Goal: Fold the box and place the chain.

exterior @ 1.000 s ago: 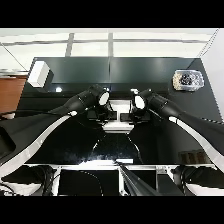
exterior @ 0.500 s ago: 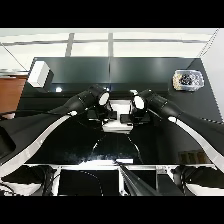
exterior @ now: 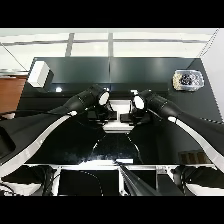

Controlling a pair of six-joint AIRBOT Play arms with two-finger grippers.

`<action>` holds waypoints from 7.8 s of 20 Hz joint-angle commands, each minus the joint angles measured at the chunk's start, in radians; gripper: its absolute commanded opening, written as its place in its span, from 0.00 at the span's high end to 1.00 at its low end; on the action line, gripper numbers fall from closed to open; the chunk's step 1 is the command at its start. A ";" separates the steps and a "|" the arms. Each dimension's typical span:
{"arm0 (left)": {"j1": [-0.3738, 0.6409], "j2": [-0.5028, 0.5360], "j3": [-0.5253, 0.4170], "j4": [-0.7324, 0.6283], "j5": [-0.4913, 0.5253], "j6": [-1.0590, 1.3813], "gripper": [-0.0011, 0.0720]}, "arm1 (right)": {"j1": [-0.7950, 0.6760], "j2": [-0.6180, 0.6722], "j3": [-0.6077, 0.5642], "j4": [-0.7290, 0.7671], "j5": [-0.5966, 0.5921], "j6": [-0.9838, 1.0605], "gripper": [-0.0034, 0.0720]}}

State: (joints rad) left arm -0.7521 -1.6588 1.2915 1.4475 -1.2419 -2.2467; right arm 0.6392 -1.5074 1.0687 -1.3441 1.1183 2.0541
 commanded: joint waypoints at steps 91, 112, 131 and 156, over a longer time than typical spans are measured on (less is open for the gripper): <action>0.000 -0.001 0.000 -0.071 -0.027 0.006 0.95 | -0.492 0.605 0.248 0.594 0.252 -0.821 0.95; -0.002 -0.001 0.000 -0.077 -0.023 0.017 0.95 | -0.421 0.605 0.442 0.879 0.102 -0.836 0.95; -0.002 -0.001 0.000 -0.078 -0.026 0.017 0.95 | -0.297 0.552 -0.244 0.583 -0.061 -0.787 0.94; -0.029 0.072 0.000 -0.012 -0.009 -0.007 0.65 | -0.726 0.674 -0.068 0.524 0.206 -0.760 0.39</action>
State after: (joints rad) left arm -0.7681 -1.6287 1.2911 1.3891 -1.2633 -2.2509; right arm -0.0212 -0.8726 0.9894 -0.8280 1.2709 1.2961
